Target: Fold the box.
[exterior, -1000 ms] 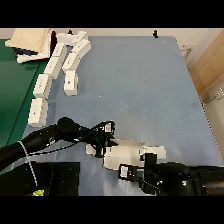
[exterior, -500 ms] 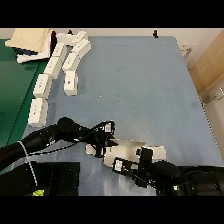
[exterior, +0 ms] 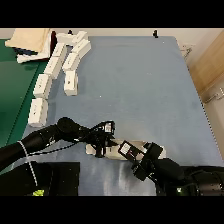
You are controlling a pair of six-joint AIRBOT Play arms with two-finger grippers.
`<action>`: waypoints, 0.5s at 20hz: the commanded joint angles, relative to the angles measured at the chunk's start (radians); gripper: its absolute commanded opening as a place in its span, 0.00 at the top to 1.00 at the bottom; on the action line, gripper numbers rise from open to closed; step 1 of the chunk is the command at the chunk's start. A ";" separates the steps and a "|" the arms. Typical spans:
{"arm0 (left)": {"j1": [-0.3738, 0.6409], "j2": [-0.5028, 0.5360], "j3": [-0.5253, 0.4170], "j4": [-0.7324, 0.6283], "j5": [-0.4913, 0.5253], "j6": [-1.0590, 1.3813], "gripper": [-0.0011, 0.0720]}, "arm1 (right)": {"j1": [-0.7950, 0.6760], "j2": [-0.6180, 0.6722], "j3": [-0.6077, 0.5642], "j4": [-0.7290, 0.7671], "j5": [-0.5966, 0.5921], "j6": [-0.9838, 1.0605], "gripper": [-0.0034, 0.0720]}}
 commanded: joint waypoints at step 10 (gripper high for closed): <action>0.001 -0.001 0.001 0.000 0.000 0.002 0.97 | -0.017 0.003 -0.007 -0.001 0.046 0.043 0.01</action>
